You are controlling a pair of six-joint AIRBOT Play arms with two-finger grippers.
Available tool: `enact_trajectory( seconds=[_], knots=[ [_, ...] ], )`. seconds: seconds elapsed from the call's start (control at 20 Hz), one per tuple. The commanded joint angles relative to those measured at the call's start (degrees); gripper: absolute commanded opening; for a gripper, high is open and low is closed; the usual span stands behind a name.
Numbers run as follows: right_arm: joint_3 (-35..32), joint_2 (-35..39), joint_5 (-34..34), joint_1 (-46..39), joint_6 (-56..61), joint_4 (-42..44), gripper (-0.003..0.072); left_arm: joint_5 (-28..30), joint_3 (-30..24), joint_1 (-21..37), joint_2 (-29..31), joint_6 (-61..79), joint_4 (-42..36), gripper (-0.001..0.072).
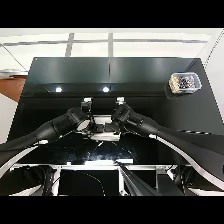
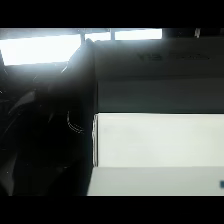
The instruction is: Fold the box and place the chain.
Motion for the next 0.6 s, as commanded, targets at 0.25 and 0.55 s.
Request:
enact_trajectory(
  seconds=[0.25,0.55],
  knots=[
    [0.02,1.33,0.15,0.09,-3.37,0.28,0.0028,0.04,-0.02,0.04,-0.02,0.0,0.04,0.0034],
    [0.02,2.97,-1.33,-0.39,-5.57,-0.61,0.038,0.02,-0.02,0.04,-0.02,0.0,0.04,0.0034]
  ],
)
